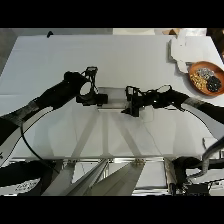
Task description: Fold the box and place the chain.
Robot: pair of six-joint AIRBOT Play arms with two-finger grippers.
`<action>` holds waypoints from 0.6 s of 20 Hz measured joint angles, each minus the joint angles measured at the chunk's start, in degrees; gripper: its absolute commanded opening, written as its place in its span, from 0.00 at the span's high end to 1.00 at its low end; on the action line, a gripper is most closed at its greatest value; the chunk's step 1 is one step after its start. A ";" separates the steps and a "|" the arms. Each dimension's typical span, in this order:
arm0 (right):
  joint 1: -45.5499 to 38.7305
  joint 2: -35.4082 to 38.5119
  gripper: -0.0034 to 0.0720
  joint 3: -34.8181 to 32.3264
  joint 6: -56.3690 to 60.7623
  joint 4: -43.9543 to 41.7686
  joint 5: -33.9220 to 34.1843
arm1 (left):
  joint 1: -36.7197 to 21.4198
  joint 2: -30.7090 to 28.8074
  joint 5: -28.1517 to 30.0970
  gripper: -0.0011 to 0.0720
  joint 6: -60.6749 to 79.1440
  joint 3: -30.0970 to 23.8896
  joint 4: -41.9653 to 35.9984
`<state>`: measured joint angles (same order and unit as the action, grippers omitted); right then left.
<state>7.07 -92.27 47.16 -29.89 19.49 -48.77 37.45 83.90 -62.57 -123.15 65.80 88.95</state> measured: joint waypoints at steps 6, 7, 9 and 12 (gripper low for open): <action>0.00 0.00 0.27 0.00 -0.02 0.00 -0.04 | -6.10 -7.10 -3.02 0.43 12.20 0.00 -6.03; 0.00 0.00 0.27 0.00 -0.02 0.00 -0.04 | -7.39 -8.24 -3.23 0.44 15.87 0.00 -8.04; 0.00 0.00 0.27 0.00 -0.02 0.02 -0.04 | -9.60 -9.84 -3.43 0.44 23.69 0.00 -11.26; 0.00 0.00 0.27 0.00 -0.02 0.02 -0.04 | -12.96 -10.93 -3.63 0.44 39.52 -0.55 -16.20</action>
<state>7.07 -92.27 47.16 -29.91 19.51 -48.82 24.49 72.97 -66.19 -83.64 65.25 72.75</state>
